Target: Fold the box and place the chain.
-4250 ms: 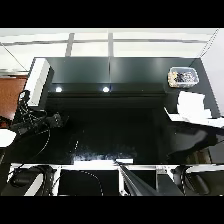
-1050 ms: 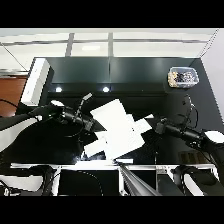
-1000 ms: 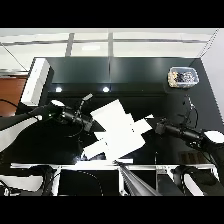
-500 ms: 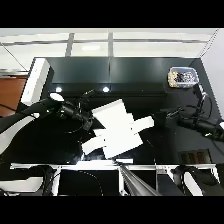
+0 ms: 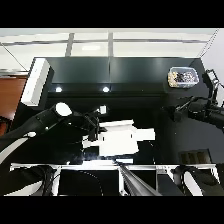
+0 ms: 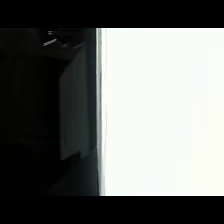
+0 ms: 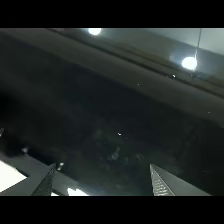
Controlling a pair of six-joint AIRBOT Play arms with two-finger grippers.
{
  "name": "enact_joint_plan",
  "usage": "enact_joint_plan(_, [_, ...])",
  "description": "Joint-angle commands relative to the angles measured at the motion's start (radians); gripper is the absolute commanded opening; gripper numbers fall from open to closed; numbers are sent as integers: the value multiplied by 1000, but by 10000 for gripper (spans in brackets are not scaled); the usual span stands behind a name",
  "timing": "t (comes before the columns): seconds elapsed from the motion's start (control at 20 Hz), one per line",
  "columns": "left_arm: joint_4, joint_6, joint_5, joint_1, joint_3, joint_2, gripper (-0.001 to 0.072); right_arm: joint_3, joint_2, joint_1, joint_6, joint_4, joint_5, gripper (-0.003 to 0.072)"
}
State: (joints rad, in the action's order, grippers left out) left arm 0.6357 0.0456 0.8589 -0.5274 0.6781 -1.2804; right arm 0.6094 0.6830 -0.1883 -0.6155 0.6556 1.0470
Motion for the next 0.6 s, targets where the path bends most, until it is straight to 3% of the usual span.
enact_joint_plan(0.0, [34,-77,-165,-66,-19,-33,26,-40,1,8,95,13,55,687])
enact_joint_plan(0.25, [17,-76,-176,-71,-17,-52,26,-168,1,184,340,55,43,686])
enact_joint_plan(0.45, [13,-76,-148,-71,-17,-52,26,-246,2,404,394,180,-165,686])
enact_joint_plan(0.55, [13,-76,-148,-71,-17,-52,26,-251,17,482,394,249,-183,686])
